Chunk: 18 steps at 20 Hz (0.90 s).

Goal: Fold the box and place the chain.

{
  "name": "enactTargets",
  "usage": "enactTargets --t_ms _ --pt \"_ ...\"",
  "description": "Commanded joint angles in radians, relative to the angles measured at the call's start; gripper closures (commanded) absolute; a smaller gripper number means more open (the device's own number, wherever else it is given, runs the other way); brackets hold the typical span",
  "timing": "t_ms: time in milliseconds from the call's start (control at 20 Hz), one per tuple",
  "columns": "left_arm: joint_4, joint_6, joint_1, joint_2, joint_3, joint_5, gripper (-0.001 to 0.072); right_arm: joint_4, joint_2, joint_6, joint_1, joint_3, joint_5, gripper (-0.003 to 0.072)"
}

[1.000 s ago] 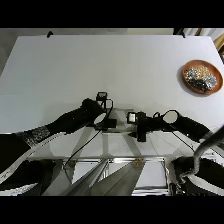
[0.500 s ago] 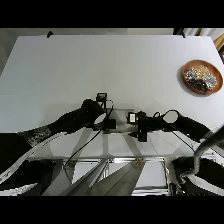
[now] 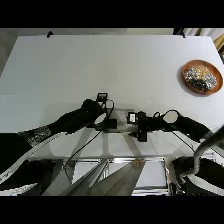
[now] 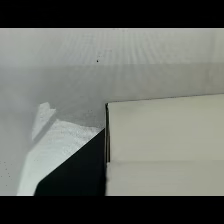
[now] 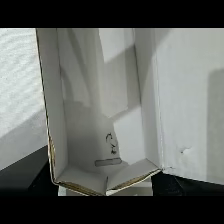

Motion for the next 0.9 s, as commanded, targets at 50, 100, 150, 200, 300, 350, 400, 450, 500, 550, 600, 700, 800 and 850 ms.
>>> enactTargets --t_ms 50,100,150,200,300,350,400,450,500,550,600,700,800,850 --pt "-0.017 -0.004 0.002 0.009 0.001 -0.002 0.0415 0.001 0.000 0.003 0.000 0.000 0.000 0.0375" --pt "-0.017 -0.001 0.003 0.019 0.001 -0.002 0.0416 0.001 0.000 0.003 0.000 0.000 0.000 0.0375" --pt "-0.018 0.000 0.010 0.035 0.001 -0.002 0.0416 0.001 0.000 0.003 0.000 0.000 0.000 0.0375" --pt "-0.020 0.001 0.017 0.053 0.001 -0.002 0.0416 0.001 0.000 0.003 0.000 0.000 0.000 0.0375" --pt "-0.031 0.038 0.033 0.092 0.001 -0.003 0.0416 0.001 0.000 0.003 0.000 0.000 0.000 0.0375" --pt "-0.051 0.071 0.041 0.112 0.000 -0.003 0.0416 0.001 0.000 0.003 0.000 0.000 0.000 0.0375" --pt "-0.087 0.119 0.055 0.134 0.000 -0.003 0.0416 0.001 0.000 0.003 0.000 0.000 0.000 0.0375" --pt "-0.123 0.180 0.069 0.154 0.001 -0.011 0.0416 0.001 0.000 0.003 0.000 0.000 0.000 0.0375" --pt "-0.154 0.251 0.085 0.177 0.000 -0.024 0.0416 0.001 0.000 0.003 0.000 0.000 0.000 0.0375" --pt "-0.172 0.322 0.100 0.201 0.000 -0.042 0.0415 0.001 0.000 0.003 0.000 0.000 0.000 0.0375" --pt "-0.179 0.400 0.121 0.229 0.000 -0.066 0.0415 0.001 0.000 0.003 0.000 0.000 0.000 0.0375" --pt "-0.177 0.599 0.168 0.285 0.000 -0.105 0.0395 0.001 0.000 0.003 0.000 0.000 0.000 0.0375" --pt "-0.177 0.956 0.214 0.343 -0.012 -0.106 0.0088 0.001 0.000 0.003 0.000 0.000 0.000 0.0375" --pt "-0.184 1.110 0.236 0.368 -0.032 -0.103 0.0064 0.001 0.000 0.003 0.000 0.000 0.000 0.0375"
